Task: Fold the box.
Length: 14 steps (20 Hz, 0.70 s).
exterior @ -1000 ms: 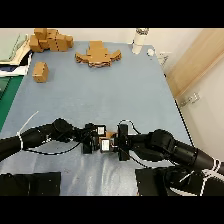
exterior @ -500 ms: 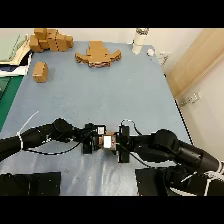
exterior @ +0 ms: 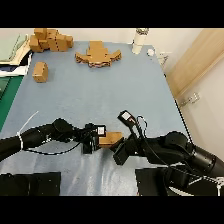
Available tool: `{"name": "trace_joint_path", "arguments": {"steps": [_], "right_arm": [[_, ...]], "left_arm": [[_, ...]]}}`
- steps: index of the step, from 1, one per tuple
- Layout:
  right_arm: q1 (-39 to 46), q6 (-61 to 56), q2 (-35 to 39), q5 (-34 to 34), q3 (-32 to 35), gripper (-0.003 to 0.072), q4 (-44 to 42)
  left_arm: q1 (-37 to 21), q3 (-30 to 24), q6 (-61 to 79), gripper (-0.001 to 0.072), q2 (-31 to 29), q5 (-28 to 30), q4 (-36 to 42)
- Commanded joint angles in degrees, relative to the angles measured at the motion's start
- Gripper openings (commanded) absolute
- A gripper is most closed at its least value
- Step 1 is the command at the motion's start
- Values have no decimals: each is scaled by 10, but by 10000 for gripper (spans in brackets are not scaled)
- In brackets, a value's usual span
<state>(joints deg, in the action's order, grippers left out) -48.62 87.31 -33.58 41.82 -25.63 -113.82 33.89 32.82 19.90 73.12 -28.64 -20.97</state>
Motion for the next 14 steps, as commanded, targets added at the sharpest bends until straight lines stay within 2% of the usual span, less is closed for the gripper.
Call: {"name": "trace_joint_path", "arguments": {"steps": [1, 4, 9, 11, 14], "right_arm": [[67, 35, 3, -46, 28, -1, -154], [158, 158, -2, -3, 50, -1, -274], [323, 295, -48, 156, 52, -1, -359], [348, 333, -79, 202, 52, -2, -369], [356, 388, -128, 228, 52, -2, -389]], "left_arm": [[0, 0, 0, 528, 0, 0, 0], [0, 0, 0, 528, 0, 0, 0], [0, 0, 0, 528, 0, 0, 0], [0, 0, 0, 527, 0, 0, 0], [0, 0, 0, 528, 0, 0, 0]]}}
